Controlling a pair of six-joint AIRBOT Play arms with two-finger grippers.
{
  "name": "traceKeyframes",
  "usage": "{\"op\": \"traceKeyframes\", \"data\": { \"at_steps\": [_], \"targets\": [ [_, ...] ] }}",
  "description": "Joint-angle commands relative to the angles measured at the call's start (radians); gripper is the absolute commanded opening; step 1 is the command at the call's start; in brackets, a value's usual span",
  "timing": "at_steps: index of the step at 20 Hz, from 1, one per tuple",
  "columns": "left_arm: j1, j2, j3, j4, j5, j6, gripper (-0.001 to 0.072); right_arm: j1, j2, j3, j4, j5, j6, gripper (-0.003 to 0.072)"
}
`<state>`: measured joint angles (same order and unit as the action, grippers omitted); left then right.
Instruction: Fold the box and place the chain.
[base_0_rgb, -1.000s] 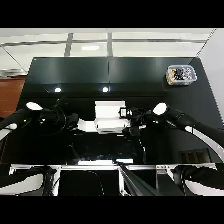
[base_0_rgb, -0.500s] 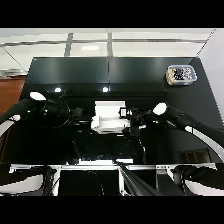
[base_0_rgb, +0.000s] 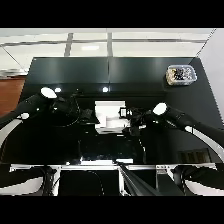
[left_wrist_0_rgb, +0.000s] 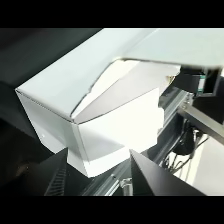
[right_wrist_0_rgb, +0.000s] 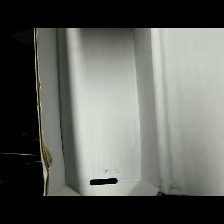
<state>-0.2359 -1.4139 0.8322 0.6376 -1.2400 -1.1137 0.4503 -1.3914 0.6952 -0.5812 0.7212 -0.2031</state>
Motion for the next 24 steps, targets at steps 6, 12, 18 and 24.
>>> {"op": "traceKeyframes", "data": {
  "at_steps": [6,12,18,24],
  "targets": [
    [-0.142,0.0,0.097,0.27,0.137,-0.391,0.0452,0.0,0.0,0.001,0.0,0.0,0.0,0.0256],
    [-0.222,0.0,0.125,0.404,0.139,-0.537,0.0375,0.0,0.0,0.001,0.0,-0.001,0.0,0.0257],
    [-0.272,0.0,0.16,0.461,0.135,-0.65,0.0368,0.0,0.0,0.001,0.0,-0.001,0.001,0.0257],
    [-0.343,-0.001,0.187,0.566,0.143,-0.737,0.0368,0.0,0.0,0.001,0.001,-0.001,0.001,0.0256]
  ]
}}
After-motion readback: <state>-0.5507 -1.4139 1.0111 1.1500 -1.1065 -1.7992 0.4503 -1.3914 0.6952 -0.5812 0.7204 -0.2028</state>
